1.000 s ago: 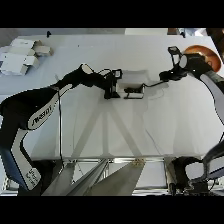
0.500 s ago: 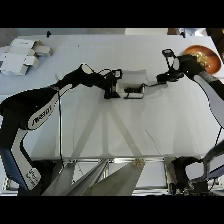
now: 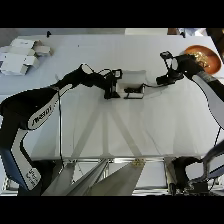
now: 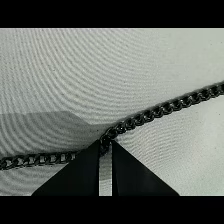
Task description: Fold the box and place the chain.
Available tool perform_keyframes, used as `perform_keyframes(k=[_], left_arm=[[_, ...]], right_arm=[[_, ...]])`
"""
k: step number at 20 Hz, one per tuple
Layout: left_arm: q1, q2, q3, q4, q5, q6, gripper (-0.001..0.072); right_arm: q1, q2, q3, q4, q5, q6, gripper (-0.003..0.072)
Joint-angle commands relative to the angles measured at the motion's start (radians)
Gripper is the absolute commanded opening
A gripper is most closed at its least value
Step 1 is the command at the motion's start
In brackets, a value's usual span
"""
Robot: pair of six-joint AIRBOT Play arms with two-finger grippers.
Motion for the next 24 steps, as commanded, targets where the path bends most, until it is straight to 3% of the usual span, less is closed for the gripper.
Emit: perform_keyframes(k=[1,9,13,16,19,24], left_arm=[[0.0,0.0,0.001,0.0,0.0,0.0,0.0421],[0.0,0.0,0.001,0.0,0.0,0.0,0.0421],[0.0,0.0,0.001,0.0,0.0,0.0,0.0421],[0.0,0.0,0.001,0.0,0.0,0.0,0.0421],[0.0,0.0,0.001,0.0,0.0,0.0,0.0421],[0.0,0.0,0.001,0.0,0.0,0.0,0.0421]], right_arm=[[0.001,0.001,0.0,-0.001,0.002,0.001,0.0018],[0.001,0.15,0.0,0.076,-0.043,-0.083,0.0015],[0.001,0.235,0.0,0.333,-0.001,-0.283,0.0015],[0.02,0.268,0.0,0.528,0.111,-0.429,0.0017],[0.061,0.269,0.0,0.61,0.214,-0.488,0.0017],[0.103,0.269,0.0,0.811,0.257,-0.621,0.0017]])
